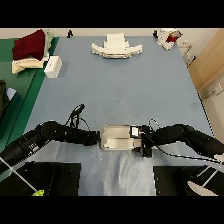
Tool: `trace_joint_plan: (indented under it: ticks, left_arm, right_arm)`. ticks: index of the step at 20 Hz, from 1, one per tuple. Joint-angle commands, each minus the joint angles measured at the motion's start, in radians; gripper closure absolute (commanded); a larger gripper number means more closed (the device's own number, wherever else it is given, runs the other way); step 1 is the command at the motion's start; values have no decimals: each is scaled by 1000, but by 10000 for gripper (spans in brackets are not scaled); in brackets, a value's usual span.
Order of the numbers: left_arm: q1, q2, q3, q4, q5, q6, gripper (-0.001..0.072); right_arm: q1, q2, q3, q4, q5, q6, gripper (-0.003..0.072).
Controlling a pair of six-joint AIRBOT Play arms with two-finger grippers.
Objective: Fold the box.
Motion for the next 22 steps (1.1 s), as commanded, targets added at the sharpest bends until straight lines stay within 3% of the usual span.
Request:
trace_joint_plan:
  ticks: [1,3,11,12,13,19,22]
  left_arm:
    - [0,-1,13,-17,1,8,680]
    - [3,-1,17,-18,1,8,182]
    - [-19,-28,23,-36,29,8,196]
    - [-45,-51,37,-28,7,8,303]
    - [-77,-75,53,-14,6,-6,304]
    - [-239,-232,211,270,-2,-384,304]
    - [-311,-294,288,457,-78,-598,304]
  right_arm:
    - [0,0,1,0,0,0,141]
    - [0,0,1,0,0,0,141]
    - [0,0,1,0,0,0,141]
    - [0,0,1,0,0,0,141]
    - [0,0,1,0,0,0,141]
    - [0,0,1,0,0,0,141]
    - [0,0,1,0,0,0,141]
